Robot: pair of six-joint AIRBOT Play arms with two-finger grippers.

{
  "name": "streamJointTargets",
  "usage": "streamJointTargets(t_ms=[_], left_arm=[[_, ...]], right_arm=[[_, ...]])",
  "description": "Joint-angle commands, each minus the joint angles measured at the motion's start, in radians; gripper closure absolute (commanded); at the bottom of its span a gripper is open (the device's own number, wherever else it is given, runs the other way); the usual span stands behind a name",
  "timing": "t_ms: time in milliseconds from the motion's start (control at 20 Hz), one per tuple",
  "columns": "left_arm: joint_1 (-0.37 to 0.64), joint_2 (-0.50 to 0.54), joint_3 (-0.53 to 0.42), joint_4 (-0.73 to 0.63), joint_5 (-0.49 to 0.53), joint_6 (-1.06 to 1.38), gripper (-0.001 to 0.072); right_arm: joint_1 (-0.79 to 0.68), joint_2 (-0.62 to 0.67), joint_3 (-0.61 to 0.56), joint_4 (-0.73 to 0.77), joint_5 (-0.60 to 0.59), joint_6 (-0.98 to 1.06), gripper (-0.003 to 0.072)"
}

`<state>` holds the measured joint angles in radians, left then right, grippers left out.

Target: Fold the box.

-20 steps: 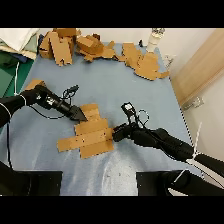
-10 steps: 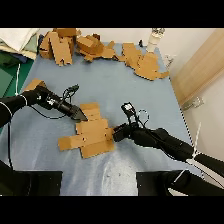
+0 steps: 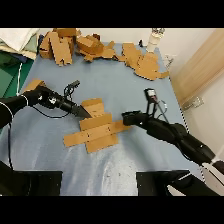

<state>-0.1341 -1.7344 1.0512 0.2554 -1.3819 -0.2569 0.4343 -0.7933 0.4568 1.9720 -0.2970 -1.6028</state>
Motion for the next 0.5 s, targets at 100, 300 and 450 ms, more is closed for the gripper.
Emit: streamJointTargets(t_ms=[100, 300, 450], left_arm=[[-0.11, 0.097, 0.001, 0.002, 0.111, 0.208, 0.0695], [-0.209, 0.194, -0.005, 0.092, 0.206, 0.312, 0.0694], [-0.257, 0.216, -0.027, 0.138, 0.303, 0.326, 0.0696]], right_arm=[[-0.168, 0.182, 0.005, -0.002, -0.133, 0.06, 0.0451], [-0.164, 0.174, 0.005, -0.002, -0.227, 0.061, 0.0456], [-0.164, 0.14, 0.005, -0.001, -0.228, 0.061, 0.0457]])
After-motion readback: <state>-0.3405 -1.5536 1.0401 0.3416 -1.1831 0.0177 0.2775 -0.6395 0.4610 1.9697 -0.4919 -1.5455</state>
